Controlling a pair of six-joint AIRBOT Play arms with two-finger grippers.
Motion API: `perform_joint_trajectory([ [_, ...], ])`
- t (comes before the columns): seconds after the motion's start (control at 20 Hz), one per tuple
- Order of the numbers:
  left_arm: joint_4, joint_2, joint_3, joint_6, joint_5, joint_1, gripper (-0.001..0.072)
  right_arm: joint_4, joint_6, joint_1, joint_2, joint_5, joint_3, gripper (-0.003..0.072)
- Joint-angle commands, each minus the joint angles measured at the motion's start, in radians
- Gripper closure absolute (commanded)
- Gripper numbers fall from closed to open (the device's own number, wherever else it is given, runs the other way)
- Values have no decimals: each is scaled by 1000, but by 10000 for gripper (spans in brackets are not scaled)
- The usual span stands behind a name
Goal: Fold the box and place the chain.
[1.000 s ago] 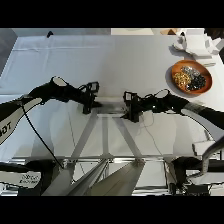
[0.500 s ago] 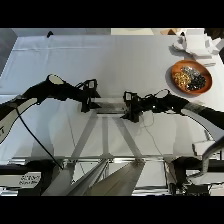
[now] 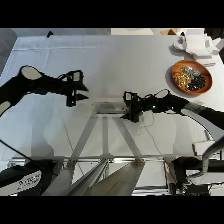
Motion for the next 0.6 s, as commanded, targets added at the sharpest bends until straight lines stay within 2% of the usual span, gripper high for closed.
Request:
perform_joint_trajectory([
  [0.0, 25, 54, 1, -116, -201, 16, 698, 0, 0, 0, 0, 0, 0, 288],
  [0.1, -3, 53, 0, -116, -337, 6, 702, 0, 0, 0, 0, 0, 1, 288],
  [0.15, -13, 50, 0, -126, -360, -12, 703, 0, 0, 0, 0, 0, 0, 288],
  [0.25, -23, 46, 0, -151, -326, -68, 702, 0, 0, 0, 0, 0, 0, 288],
  [0.4, -54, 26, 0, -156, -155, -171, 702, 0, 0, 0, 0, 0, 1, 288],
  [0.55, -67, -23, 0, -157, 158, -251, 702, 0, 0, 0, 0, 0, 0, 288],
])
